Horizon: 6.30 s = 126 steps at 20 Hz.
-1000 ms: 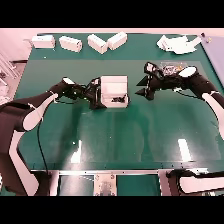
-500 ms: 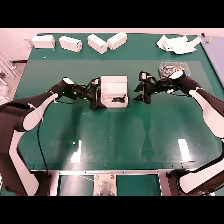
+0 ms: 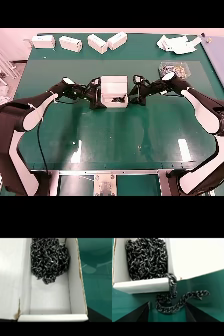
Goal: Fold the box and place the chain.
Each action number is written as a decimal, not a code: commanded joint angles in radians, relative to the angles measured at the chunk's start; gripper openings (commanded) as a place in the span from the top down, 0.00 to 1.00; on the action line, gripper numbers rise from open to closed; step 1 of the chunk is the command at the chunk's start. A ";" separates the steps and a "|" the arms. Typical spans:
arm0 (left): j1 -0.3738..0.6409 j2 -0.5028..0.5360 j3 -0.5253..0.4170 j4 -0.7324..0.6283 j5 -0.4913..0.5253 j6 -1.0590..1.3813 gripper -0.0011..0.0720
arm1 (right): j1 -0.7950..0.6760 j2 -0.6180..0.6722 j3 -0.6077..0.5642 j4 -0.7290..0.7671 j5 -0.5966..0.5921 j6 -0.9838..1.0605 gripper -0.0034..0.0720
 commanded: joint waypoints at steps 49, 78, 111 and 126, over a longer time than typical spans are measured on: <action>0.000 0.001 0.000 0.000 0.000 0.000 0.18 | 0.142 0.300 0.037 0.050 -0.061 0.450 0.54; 0.000 0.001 0.000 0.000 0.000 0.000 0.19 | 0.068 -0.093 0.481 0.104 0.221 0.598 0.74; 0.000 0.001 0.000 0.000 0.000 0.000 0.19 | 0.161 -0.094 0.525 -0.042 0.419 0.620 0.56; 0.000 0.001 0.000 0.000 0.000 0.000 0.18 | 0.165 -0.112 0.520 -0.083 0.469 0.625 0.37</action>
